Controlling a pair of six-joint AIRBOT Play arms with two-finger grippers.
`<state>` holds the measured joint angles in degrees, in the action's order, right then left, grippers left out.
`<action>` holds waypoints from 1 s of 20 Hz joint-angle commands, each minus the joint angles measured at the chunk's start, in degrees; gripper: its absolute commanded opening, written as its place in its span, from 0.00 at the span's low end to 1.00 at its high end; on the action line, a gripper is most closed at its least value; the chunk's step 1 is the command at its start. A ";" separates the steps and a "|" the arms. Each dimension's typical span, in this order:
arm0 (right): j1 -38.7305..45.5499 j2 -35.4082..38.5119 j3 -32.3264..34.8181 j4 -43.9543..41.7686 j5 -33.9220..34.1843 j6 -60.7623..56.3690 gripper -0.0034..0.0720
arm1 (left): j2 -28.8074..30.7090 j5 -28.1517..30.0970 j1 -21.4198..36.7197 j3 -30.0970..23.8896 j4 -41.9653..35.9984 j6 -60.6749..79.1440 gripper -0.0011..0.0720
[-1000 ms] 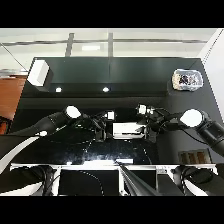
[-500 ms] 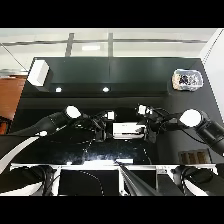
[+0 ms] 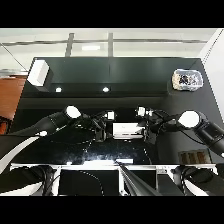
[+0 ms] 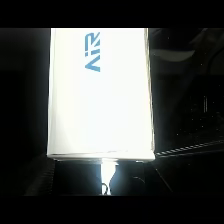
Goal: Fold the box and place the chain.
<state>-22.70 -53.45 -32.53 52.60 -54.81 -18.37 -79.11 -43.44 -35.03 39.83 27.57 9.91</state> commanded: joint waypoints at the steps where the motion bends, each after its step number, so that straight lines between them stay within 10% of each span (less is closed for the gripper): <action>1: -0.35 -0.04 0.55 -0.26 -0.15 -0.07 0.49 | -0.04 -0.02 -0.02 0.02 0.00 0.00 0.47; 17: 0.00 2.82 -3.23 -0.72 -7.54 -20.28 0.60 | -0.04 -0.02 -0.02 0.02 0.00 -0.02 0.47; 20: 2.89 3.43 -3.48 -2.62 -9.62 -36.11 0.11 | -0.04 -0.02 -0.02 0.02 0.00 0.00 0.47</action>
<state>-21.58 -50.63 -35.48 51.18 -61.71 -40.10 -79.11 -43.48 -35.05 39.81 27.57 9.93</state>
